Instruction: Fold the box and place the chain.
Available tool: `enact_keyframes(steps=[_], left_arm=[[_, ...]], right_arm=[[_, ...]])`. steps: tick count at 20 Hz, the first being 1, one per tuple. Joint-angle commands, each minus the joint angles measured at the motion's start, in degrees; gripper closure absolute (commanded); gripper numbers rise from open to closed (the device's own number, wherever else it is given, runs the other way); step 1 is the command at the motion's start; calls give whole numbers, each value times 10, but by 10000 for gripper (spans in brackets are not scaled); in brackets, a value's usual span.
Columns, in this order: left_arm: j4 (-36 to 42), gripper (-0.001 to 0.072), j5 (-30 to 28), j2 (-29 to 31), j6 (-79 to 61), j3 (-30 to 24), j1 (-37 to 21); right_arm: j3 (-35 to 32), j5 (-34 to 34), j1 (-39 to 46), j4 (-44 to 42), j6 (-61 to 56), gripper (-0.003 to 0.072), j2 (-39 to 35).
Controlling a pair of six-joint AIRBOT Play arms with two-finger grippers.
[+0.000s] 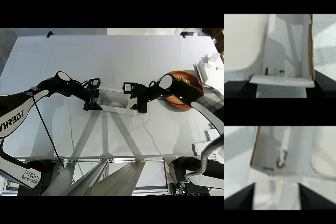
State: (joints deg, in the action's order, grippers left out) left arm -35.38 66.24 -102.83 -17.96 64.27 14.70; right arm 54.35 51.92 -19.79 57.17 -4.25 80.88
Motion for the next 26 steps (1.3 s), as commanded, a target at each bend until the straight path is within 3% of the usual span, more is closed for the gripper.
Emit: enact_keyframes(steps=[1, 2, 3, 6, 8, 14, 22, 26], left_arm=[[-1, 319, 0, 0, 0, 0, -1], [-1, 319, 0, 0, 0, 0, -1], [-1, 319, 0, 0, 0, 0, -1], [-1, 319, 0, 0, 0, 0, -1], [-1, 319, 0, 0, 0, 0, -1], [-1, 319, 0, 0, 0, 0, -1], [-1, 319, 0, 0, 0, 0, -1], [-1, 319, 0, 0, 0, 0, -1]], right_arm=[[0, 12, 0, 75, -114, 437, -46], [0, 25, 0, 75, -142, 617, -56], [0, 44, 0, 68, -160, 676, -64], [0, 102, 0, -10, -170, 677, -68], [0, 87, 0, -94, -169, 678, -68], [0, -141, -5, -279, -170, 680, -49], [0, -232, -16, -270, -186, 679, 36], [0, -226, -16, -206, -225, 679, 51]])
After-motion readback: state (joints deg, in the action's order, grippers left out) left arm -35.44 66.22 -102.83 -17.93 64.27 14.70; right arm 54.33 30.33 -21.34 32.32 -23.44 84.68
